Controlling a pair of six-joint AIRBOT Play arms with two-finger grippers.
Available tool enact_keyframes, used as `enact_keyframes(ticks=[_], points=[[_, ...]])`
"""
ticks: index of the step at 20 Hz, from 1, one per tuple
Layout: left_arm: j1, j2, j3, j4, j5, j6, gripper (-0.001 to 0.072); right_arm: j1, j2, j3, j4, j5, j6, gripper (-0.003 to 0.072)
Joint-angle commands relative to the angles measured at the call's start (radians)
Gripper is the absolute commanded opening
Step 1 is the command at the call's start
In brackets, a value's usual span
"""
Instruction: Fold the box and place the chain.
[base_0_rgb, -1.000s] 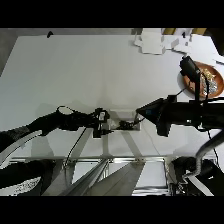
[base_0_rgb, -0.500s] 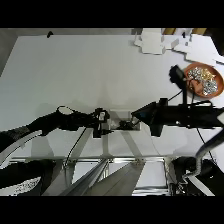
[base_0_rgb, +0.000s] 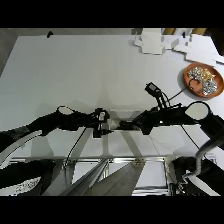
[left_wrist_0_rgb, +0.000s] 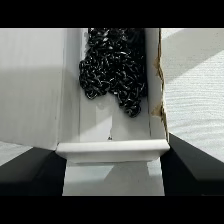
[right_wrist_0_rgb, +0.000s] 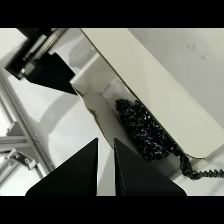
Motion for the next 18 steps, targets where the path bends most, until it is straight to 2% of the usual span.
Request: enact_keyframes(ticks=[1, 5, 7, 9, 10, 11, 14, 17, 18], points=[[0.0, 0.0, 0.001, 0.0, 0.0, 0.0, 0.0097, 0.001, -0.033, 0.0, -0.005, 0.013, -0.001, 0.0122], [0.0, 0.0, 0.001, 0.0, 0.0, 0.0, 0.0097, 0.0, -0.033, 0.122, -0.045, 0.083, 0.05, 0.0121], [0.0, 0.0, 0.001, 0.0, 0.0, 0.0, 0.0097, 0.0, -0.033, 0.212, -0.164, 0.068, 0.168, 0.012], [0.0, 0.0, 0.001, 0.0, 0.0, 0.0, 0.0097, 0.0, -0.033, 0.279, -0.358, 0.016, 0.315, 0.0096], [0.0, 0.0, 0.001, 0.0, 0.0, 0.0, 0.0097, 0.0, -0.033, 0.296, -0.475, -0.024, 0.403, 0.0087], [0.0, 0.0, 0.001, 0.0, 0.0, 0.0, 0.0097, 0.0, -0.034, 0.298, -0.58, -0.06, 0.481, 0.0014], [0.0, 0.0, 0.001, 0.0, 0.0, 0.0, 0.0097, 0.0, -0.077, 0.298, -0.822, -0.071, 0.639, 0.0015], [0.0, 0.0, 0.001, 0.0, 0.0, 0.0, 0.0097, 0.0, -0.194, 0.298, -0.88, -0.051, 0.688, 0.0018], [0.0, 0.0, 0.001, 0.0, 0.0, 0.0, 0.0097, 0.0, -0.238, 0.298, -0.879, -0.048, 0.688, 0.0062]])
